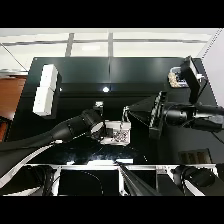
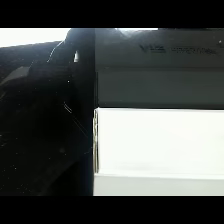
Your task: Fold the box and place the chain.
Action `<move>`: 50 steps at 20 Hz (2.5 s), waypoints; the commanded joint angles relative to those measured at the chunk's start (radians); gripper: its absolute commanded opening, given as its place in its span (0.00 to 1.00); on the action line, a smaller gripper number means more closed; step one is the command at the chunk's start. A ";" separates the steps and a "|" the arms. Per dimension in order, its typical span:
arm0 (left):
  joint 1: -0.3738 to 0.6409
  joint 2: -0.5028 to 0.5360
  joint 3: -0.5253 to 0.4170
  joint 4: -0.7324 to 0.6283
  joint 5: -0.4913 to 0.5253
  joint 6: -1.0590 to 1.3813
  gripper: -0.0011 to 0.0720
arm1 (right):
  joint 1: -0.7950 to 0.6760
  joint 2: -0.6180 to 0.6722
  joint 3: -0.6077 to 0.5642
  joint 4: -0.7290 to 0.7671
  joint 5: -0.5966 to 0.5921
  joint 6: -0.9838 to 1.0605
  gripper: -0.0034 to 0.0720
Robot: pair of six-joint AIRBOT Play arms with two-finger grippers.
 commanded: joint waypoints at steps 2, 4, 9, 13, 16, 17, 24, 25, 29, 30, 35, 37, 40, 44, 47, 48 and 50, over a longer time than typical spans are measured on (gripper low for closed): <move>0.001 0.000 0.000 0.000 0.000 0.000 0.06 | -0.052 0.013 0.011 -0.017 0.031 0.004 0.12; 0.001 0.000 0.000 0.000 0.000 0.000 0.06 | -0.105 0.034 0.021 -0.059 0.072 0.015 0.12; 0.001 0.000 0.000 0.001 0.000 0.000 0.06 | -0.228 0.054 0.054 -0.095 0.313 0.089 0.12; 0.001 0.000 0.000 0.002 0.008 0.000 0.06 | -0.156 0.053 0.053 -0.085 0.308 0.134 0.12; 0.001 0.000 0.000 0.000 0.008 0.000 0.06 | -0.091 0.031 0.053 -0.020 0.225 0.137 0.12; 0.001 0.000 0.000 0.000 0.008 0.000 0.06 | -0.068 0.014 0.053 -0.010 0.210 0.137 0.12; 0.001 0.000 0.000 -0.006 0.031 0.000 0.06 | -0.010 -0.068 -0.009 -0.222 0.145 0.258 0.12; 0.001 0.000 0.000 -0.006 0.031 0.000 0.06 | -0.009 -0.074 -0.037 -0.220 0.135 0.263 0.12; 0.001 0.000 0.000 -0.006 0.031 0.000 0.06 | 0.012 -0.094 -0.121 -0.207 0.105 0.268 0.13; 0.001 0.000 0.000 -0.006 0.031 -0.001 0.06 | 0.013 -0.097 -0.123 -0.206 0.088 0.269 0.26; 0.001 0.000 0.000 -0.011 0.024 -0.001 0.06 | -0.076 -0.096 -0.074 -0.249 0.160 0.274 0.85; 0.003 0.001 0.002 -0.033 0.025 -0.002 0.06 | -0.176 -0.084 -0.039 -0.274 0.272 0.274 0.85; 0.003 0.001 0.040 -0.027 -0.009 -0.005 0.39 | -0.304 -0.060 -0.036 -0.274 0.377 0.272 0.85; 0.007 0.016 0.108 -0.008 -0.087 0.009 0.81 | -0.362 -0.060 -0.036 -0.274 0.406 0.272 0.85; 0.024 0.081 0.121 0.037 -0.158 0.125 0.81 | -0.361 -0.060 -0.036 -0.274 0.403 0.272 0.85; 0.042 0.109 0.121 0.032 -0.185 0.180 0.81 | -0.361 -0.060 -0.036 -0.275 0.396 0.271 0.85; 0.094 0.172 0.115 0.028 -0.240 0.297 0.81 | -0.361 -0.060 -0.036 -0.275 0.365 0.263 0.85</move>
